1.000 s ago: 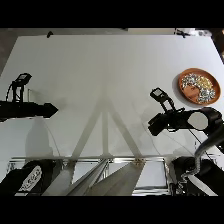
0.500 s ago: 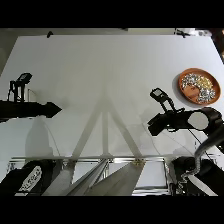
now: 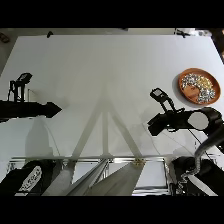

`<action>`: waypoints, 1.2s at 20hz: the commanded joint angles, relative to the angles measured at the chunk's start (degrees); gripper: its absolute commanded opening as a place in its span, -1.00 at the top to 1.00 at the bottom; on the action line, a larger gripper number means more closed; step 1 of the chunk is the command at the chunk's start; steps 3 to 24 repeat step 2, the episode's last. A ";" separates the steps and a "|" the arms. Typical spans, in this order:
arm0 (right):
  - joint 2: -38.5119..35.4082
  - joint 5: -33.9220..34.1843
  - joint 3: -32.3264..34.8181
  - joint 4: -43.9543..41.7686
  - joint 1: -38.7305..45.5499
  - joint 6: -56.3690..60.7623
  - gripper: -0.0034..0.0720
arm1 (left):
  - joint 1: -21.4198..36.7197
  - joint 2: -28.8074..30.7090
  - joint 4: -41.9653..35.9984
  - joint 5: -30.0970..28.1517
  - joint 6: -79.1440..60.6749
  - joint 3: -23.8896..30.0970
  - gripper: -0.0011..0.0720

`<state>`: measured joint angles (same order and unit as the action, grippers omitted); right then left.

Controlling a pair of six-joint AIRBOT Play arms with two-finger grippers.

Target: Fold the box and place the chain.

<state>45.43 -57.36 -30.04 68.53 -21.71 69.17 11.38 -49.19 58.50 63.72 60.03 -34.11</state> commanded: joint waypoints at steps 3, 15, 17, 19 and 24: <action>0.00 -0.02 -0.04 -0.02 0.04 0.02 0.89 | -0.04 0.04 0.02 0.00 0.00 -0.02 -0.94; 0.00 -0.02 -0.04 -0.02 0.04 0.02 0.89 | -0.04 0.04 0.02 0.00 0.00 -0.02 -0.94; 0.00 -0.02 -0.04 -0.02 0.04 0.02 0.89 | -0.04 0.04 0.02 0.00 0.00 -0.02 -0.94; 0.00 -0.02 -0.04 -0.02 0.04 0.02 0.89 | -0.04 0.04 0.02 0.00 0.00 -0.02 -0.94; 0.00 -0.02 -0.04 -0.02 0.04 0.02 0.89 | -0.04 0.04 0.02 0.00 0.00 -0.02 -0.94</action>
